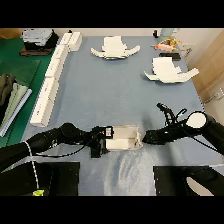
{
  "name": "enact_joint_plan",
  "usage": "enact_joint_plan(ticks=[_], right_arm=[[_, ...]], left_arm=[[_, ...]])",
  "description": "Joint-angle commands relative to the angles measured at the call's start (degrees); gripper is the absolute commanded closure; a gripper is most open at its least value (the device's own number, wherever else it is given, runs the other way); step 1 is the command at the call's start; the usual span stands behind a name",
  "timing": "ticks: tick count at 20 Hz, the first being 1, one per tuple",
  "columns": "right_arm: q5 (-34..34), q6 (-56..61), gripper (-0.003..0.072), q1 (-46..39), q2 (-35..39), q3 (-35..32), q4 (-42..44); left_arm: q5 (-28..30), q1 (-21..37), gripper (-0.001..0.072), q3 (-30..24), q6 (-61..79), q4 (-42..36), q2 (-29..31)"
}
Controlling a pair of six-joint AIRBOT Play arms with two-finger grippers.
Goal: Fold the box.
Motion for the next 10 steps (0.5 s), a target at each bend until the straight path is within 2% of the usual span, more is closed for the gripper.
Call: enact_joint_plan(ticks=[1,5,6,7,8,10], right_arm=[[-0.1,-1.0,0.0387,0.0,0.1,1.3,0.6],[-0.1,-1.7,0.0381,0.1,0.0,2.7,0.7],[0.1,-2.5,0.0330,0.5,-0.1,2.7,0.8],[0.1,-2.5,0.0169,1.2,-0.2,2.6,1.1],[0.0,-2.5,0.0130,2.2,-0.4,2.4,1.7],[-2.1,-2.5,0.0141,5.1,-1.1,2.4,1.6]], left_arm=[[0.0,0.0,0.0185,0.0,0.0,0.0,0.0],[0.0,0.0,0.0184,0.0,0.0,0.0,0.0],[0.0,0.0,0.0185,0.0,0.0,0.0,0.0],[0.0,0.0,0.0184,0.0,0.0,0.0,0.0],[0.0,0.0,0.0184,0.0,0.0,0.0,0.0],[0.0,0.0,0.0184,0.0,0.0,0.0,0.0]])
